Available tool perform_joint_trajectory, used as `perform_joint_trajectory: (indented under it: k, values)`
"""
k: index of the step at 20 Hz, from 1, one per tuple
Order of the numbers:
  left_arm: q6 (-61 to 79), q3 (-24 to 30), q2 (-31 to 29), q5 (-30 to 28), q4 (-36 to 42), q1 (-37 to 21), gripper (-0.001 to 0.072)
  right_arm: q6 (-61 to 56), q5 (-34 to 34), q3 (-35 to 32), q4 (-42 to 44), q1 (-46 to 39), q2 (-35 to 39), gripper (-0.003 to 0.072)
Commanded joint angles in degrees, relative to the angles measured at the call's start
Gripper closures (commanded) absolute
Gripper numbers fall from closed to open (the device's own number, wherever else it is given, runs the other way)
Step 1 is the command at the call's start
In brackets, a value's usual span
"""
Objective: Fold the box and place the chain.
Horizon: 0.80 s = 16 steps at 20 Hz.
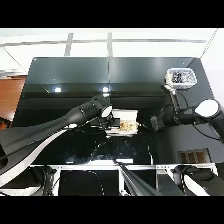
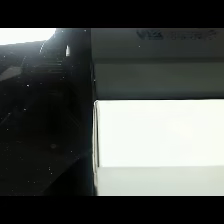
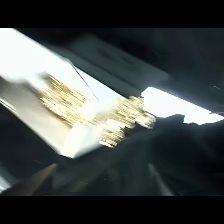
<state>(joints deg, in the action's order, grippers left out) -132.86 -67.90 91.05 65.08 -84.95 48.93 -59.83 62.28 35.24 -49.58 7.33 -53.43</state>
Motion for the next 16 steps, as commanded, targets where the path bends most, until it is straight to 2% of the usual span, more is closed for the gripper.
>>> perform_joint_trajectory:
  k: [1, 4, 8, 11, 16]
  values:
    - [0.0, -0.04, -0.04, 0.09, 0.02, -0.04, 0.0681, 21.03, -9.84, -6.1, -4.46, 1.97, -0.2, -0.0024]
    - [0.0, -0.04, -0.04, -0.04, -0.02, -0.04, 0.0682, 47.45, -20.02, -10.03, -4.44, 7.76, -0.42, -0.0022]
    - [0.0, -0.04, -0.04, 0.07, 0.0, -0.04, 0.0682, 64.37, -20.5, -10.03, 4.61, 8.48, -5.7, -0.0015]
    - [0.0, -0.04, -0.04, 0.09, 0.09, -0.04, 0.0682, 67.87, -21.35, -10.01, 6.14, 8.48, -8.76, -0.0015]
    - [0.0, -0.04, -0.04, 0.07, 0.17, -0.04, 0.0682, 70.05, -25.4, -10.01, 9.16, 8.5, -9.35, -0.0015]
